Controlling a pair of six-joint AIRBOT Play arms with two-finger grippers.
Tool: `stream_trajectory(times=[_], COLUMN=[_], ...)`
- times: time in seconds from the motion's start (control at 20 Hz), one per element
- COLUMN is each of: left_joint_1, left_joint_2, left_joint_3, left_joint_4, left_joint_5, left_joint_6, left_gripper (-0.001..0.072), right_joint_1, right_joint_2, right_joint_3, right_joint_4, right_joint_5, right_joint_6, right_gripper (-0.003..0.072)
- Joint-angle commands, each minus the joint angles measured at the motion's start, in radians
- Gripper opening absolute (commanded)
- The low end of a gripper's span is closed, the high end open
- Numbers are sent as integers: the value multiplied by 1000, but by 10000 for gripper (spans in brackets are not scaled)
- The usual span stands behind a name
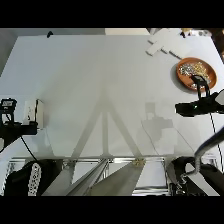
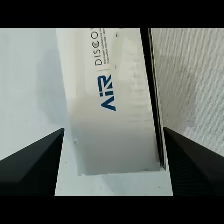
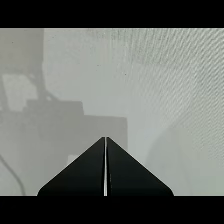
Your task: Fold the box and place the chain.
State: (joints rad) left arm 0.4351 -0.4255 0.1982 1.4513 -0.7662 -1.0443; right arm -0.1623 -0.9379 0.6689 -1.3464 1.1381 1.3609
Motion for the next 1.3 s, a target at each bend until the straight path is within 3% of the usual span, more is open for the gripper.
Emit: stream_trajectory(times=[0.0, 0.25, 1.25], left_joint_1=[-2, -70, -82], left_joint_2=[76, 205, 306], left_joint_3=[0, 0, 0], left_joint_4=[0, 0, -5], left_joint_5=[-11, -16, 22], left_joint_6=[37, 37, 23], left_gripper=[702, 696, 694], right_joint_1=[-1, -1, -1], right_joint_2=[0, 0, 0], right_joint_3=[1, 1, 1], right_joint_4=[0, 0, 0], right_joint_5=[0, 0, 0], right_joint_6=[0, 0, 0], right_gripper=[21, 21, 21])
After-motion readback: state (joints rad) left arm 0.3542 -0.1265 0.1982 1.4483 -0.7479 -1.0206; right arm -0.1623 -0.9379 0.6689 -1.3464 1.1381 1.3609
